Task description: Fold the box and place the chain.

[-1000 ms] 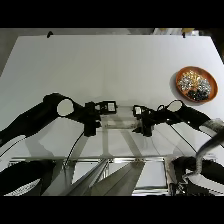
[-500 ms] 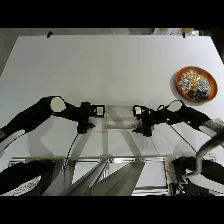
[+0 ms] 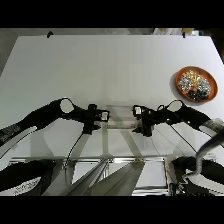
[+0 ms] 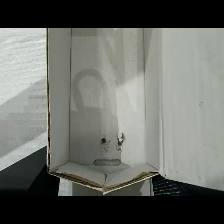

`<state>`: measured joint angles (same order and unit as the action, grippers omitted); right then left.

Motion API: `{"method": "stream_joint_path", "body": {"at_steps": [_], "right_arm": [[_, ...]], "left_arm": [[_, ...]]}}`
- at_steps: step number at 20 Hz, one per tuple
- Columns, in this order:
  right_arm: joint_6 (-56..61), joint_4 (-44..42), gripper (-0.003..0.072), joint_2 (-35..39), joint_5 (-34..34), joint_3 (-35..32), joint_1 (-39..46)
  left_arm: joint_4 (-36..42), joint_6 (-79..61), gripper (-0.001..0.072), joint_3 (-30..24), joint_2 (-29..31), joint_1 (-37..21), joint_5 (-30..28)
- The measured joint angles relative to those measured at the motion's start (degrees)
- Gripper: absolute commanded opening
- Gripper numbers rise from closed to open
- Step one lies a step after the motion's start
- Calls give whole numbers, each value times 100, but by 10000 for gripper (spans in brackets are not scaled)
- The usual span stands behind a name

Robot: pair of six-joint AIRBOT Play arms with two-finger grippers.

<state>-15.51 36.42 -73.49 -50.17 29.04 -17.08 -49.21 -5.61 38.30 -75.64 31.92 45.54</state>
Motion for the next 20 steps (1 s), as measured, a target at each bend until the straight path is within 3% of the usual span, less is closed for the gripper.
{"method": "stream_joint_path", "body": {"at_steps": [2,7,8,9,19,20], "right_arm": [[0,0,408,0,0,0,0],[0,0,408,-2,0,0,0],[0,0,408,0,0,0,0],[0,0,408,0,0,0,0],[-20,20,408,0,-11,0,0],[-20,17,408,0,-9,0,0]], "left_arm": [[68,-44,255,2,-20,105,-33],[291,-79,239,0,-33,350,-85],[337,-66,168,0,-33,372,-114],[404,-63,144,0,-33,389,-155],[977,-39,159,0,-35,743,-498],[1016,-39,201,0,-35,776,-509]]}}
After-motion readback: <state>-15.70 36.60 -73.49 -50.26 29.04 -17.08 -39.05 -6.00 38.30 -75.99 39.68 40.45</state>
